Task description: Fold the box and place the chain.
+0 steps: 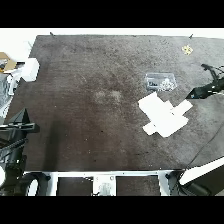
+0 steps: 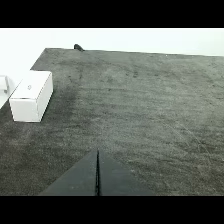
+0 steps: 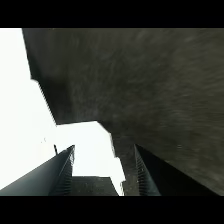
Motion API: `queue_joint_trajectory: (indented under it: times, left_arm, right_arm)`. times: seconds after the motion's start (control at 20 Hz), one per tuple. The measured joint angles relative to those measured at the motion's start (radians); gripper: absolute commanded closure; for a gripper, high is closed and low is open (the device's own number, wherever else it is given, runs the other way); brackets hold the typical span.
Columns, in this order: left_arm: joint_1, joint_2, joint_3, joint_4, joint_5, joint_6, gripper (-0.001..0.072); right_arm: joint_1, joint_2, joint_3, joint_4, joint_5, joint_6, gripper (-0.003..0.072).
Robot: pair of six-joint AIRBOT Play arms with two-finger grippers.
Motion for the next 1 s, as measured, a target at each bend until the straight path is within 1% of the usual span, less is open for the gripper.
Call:
queue_joint_trajectory:
  times: [0.05,0.25,0.3,0.35,0.4,0.45,0.5,0.65,0.75,0.9,1.0]
  left_arm:
    - [0.000,0.000,0.000,0.000,0.000,0.000,0.0700]
    - [0.000,0.000,0.000,0.000,0.000,0.000,0.0700]
    - [0.000,0.000,0.000,0.000,0.000,0.000,0.0700]
    - [0.000,0.000,0.000,0.000,0.000,0.000,0.0700]
    - [0.000,0.000,0.000,0.000,0.000,0.000,0.0700]
    - [0.000,0.000,0.000,0.000,0.000,0.000,0.0700]
    - [0.000,0.000,0.000,0.000,0.000,0.000,0.0700]
    - [0.000,0.000,0.000,0.000,0.000,0.000,0.0700]
    - [0.000,0.000,0.000,0.000,0.000,0.000,0.0700]
    - [0.000,0.000,0.000,0.000,0.000,0.000,0.0700]
    - [0.000,0.000,0.000,0.000,0.000,0.000,0.0700]
  right_arm:
    - [0.009,-0.011,-0.010,-0.017,0.021,-0.018,0.0311]
    - [0.043,-0.045,-0.069,-0.066,0.065,-0.083,0.0313]
    - [0.050,-0.051,-0.081,-0.070,0.076,-0.092,0.0453]
    - [0.056,-0.058,-0.093,-0.067,0.090,-0.104,0.0577]
    - [0.060,-0.062,-0.102,-0.055,0.103,-0.124,0.0608]
    - [0.063,-0.064,-0.108,-0.032,0.128,-0.148,0.0612]
    - [0.066,-0.064,-0.114,-0.018,0.148,-0.167,0.0684]
    - [0.069,-0.034,-0.150,0.018,0.195,-0.185,0.0685]
    - [0.077,0.011,-0.202,0.038,0.209,-0.185,0.0685]
    - [0.101,0.105,-0.331,0.129,0.208,-0.176,0.0685]
    - [0.136,0.174,-0.439,0.216,0.156,-0.158,0.0685]
